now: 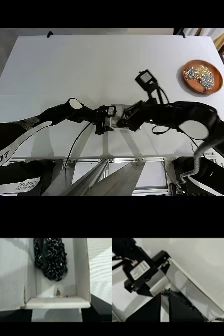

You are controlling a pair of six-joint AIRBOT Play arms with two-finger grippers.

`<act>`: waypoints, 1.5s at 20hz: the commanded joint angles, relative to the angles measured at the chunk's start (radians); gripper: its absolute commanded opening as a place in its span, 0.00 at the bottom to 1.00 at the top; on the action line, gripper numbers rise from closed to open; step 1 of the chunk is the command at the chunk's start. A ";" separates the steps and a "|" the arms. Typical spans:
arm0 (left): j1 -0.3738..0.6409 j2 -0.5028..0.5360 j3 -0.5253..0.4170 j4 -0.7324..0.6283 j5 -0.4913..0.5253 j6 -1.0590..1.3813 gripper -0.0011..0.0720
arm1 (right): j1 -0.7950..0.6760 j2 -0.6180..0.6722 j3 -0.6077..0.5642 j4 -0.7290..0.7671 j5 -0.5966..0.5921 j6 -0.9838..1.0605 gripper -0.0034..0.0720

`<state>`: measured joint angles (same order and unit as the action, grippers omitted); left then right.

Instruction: Fold the box and place the chain.

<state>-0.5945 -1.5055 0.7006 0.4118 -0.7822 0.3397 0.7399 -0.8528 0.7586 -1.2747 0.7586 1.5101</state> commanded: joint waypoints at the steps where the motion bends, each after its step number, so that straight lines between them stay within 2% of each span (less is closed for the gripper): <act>1: 0.000 0.000 0.000 0.000 0.000 0.000 0.36 | 0.027 -0.121 -0.005 0.005 0.007 0.002 0.06; 8: 0.000 0.000 0.000 0.000 0.000 0.000 0.36 | 0.082 -0.237 -0.025 0.030 -0.026 0.013 0.07; 11: 0.000 0.000 0.000 0.000 0.000 0.000 0.36 | 0.082 -0.226 -0.025 0.029 -0.035 0.013 0.36; 16: 0.000 0.000 0.000 0.000 0.000 0.000 0.36 | 0.053 -0.089 -0.025 0.002 0.000 0.039 0.35; 17: 0.000 0.000 0.000 0.000 0.000 0.000 0.36 | 0.030 -0.042 -0.025 -0.011 0.046 0.052 0.34; 18: 0.000 0.000 0.000 0.000 0.000 0.000 0.36 | 0.002 0.005 -0.025 -0.035 0.104 0.082 0.28; 19: 0.000 0.000 0.000 0.000 0.000 0.000 0.36 | -0.032 0.056 -0.025 -0.075 0.175 0.103 0.26; 23: 0.000 0.000 0.000 0.000 0.000 0.000 0.36 | -0.225 0.192 -0.025 -0.243 0.397 0.132 0.26; 26: 0.000 0.000 0.000 0.000 0.000 0.000 0.36 | -0.367 0.159 -0.034 -0.315 0.403 0.061 0.31; 27: 0.000 0.000 0.000 0.000 0.000 0.000 0.36 | -0.404 0.123 -0.036 -0.319 0.388 0.021 0.36; 28: 0.000 0.000 0.000 0.000 0.000 0.000 0.36 | -0.431 0.083 -0.036 -0.317 0.363 -0.005 0.47; 30: 0.000 0.000 0.000 0.000 0.000 0.000 0.36 | -0.449 -0.019 -0.036 -0.314 0.300 -0.027 0.50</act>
<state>-0.5945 -1.5055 0.7002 0.4118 -0.7822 0.3401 0.3553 -0.7834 0.7246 -1.5597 1.1004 1.5402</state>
